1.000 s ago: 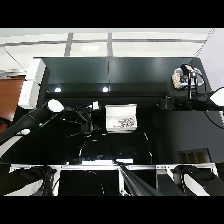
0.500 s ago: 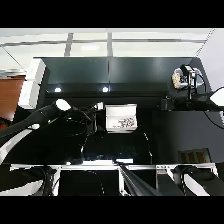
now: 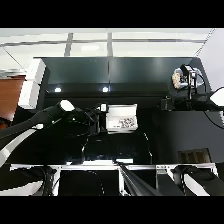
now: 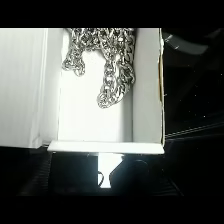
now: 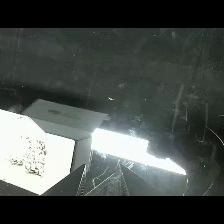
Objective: Fold the box and place the chain.
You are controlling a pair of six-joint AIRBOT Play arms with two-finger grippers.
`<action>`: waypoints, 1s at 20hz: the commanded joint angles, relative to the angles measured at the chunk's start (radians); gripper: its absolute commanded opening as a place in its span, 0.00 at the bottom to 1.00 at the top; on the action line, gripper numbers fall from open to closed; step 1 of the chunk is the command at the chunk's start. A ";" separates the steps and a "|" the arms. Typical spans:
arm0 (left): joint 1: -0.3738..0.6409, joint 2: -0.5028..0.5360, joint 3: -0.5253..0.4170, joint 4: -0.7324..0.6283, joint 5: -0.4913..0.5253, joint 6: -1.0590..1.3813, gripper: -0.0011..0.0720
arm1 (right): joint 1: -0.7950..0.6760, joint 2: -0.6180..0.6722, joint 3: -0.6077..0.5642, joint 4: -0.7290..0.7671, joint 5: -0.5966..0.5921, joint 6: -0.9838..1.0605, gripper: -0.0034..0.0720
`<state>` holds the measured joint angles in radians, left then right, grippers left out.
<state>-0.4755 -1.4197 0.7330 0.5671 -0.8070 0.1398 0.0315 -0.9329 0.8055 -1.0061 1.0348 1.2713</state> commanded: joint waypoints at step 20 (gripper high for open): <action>-0.006 -0.023 0.043 -0.003 -0.033 0.090 0.80 | 0.000 0.000 0.000 0.004 -0.035 0.000 0.39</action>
<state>-0.4820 -1.4422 0.7750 0.5640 -0.8391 0.2260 0.0315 -0.9329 0.8055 -1.0035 1.0180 1.2709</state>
